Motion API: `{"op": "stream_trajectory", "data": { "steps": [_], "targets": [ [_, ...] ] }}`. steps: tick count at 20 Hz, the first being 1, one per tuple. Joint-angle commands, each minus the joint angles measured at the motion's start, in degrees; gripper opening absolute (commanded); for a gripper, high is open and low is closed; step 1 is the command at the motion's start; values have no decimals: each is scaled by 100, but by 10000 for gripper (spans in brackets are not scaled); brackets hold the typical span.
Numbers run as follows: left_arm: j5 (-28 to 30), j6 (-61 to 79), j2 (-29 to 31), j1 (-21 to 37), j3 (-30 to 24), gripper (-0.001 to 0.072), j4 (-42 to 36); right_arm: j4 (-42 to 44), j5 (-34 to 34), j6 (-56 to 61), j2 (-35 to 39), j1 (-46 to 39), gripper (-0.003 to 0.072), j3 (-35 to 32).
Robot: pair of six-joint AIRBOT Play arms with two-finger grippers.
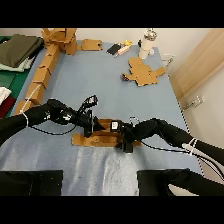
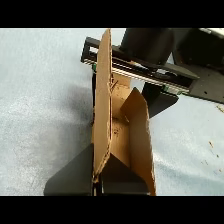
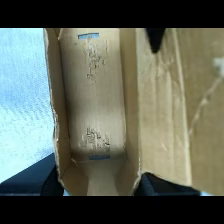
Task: Fold the box.
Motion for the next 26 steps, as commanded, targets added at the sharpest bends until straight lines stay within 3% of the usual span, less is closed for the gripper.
{"op": "stream_trajectory", "data": {
  "steps": [1, 12, 13, 14, 15, 20, 24, 25, 26],
  "targets": [
    [11, -2, -2, 0, 9, 10, -81, 0, 2, -2, -4, 4, 487, -4],
    [-72, -192, -2, 13, 9, 28, -52, 2, 0, -2, -2, 4, 487, -4],
    [-7, -404, 0, 44, 9, 318, -59, 2, 0, -2, -4, 4, 487, -4],
    [81, -780, 4, 85, 11, 531, -52, 2, 0, -2, -4, 4, 487, -4],
    [66, -1193, 15, 166, 11, 567, 4, -2, -2, -2, -4, 4, 487, -4],
    [-293, -3062, 697, 693, 11, 573, 1565, 0, -2, -2, -4, 4, 487, -4],
    [-793, -4822, 1397, 713, 9, 574, 3139, 0, -208, -2, -4, 4, 487, -4],
    [-1084, -5156, 1484, 713, 9, 557, 3198, 0, -264, -2, -4, 7, 487, -4],
    [-1434, -5442, 1530, 708, 9, 479, 3171, 0, -264, -2, -2, 17, 487, -4]
  ]
}}
